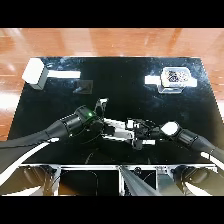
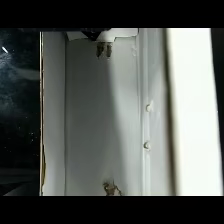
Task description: Fold the box and place the chain.
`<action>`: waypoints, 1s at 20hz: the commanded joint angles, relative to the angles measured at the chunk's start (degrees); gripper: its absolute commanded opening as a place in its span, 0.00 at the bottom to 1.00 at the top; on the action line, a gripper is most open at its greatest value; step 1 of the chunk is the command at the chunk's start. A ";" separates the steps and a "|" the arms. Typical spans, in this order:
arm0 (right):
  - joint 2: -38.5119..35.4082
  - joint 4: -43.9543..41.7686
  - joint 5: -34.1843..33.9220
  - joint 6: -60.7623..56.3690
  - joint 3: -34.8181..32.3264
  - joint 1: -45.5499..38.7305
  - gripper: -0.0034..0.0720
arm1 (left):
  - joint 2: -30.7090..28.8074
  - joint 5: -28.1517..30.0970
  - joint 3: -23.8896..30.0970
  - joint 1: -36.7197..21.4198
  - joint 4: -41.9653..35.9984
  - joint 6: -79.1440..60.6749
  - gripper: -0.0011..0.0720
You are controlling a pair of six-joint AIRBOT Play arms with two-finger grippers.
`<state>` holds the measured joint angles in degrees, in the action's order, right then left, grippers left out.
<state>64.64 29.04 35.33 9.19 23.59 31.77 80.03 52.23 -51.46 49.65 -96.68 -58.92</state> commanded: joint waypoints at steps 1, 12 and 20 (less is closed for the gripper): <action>0.04 -0.07 0.04 0.00 0.02 0.02 0.84 | 0.02 -1.49 -0.50 0.02 -1.20 0.02 0.09; 0.04 -0.09 0.04 0.00 0.02 0.02 0.84 | 0.17 3.65 -4.76 0.02 1.99 0.46 0.52; 0.02 -0.11 0.02 0.00 0.02 0.02 0.84 | 1.07 2.60 -4.79 0.04 4.74 2.45 0.49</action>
<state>64.66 28.91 35.42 9.21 23.57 31.75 80.73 54.76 -56.21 49.67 -93.06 -56.97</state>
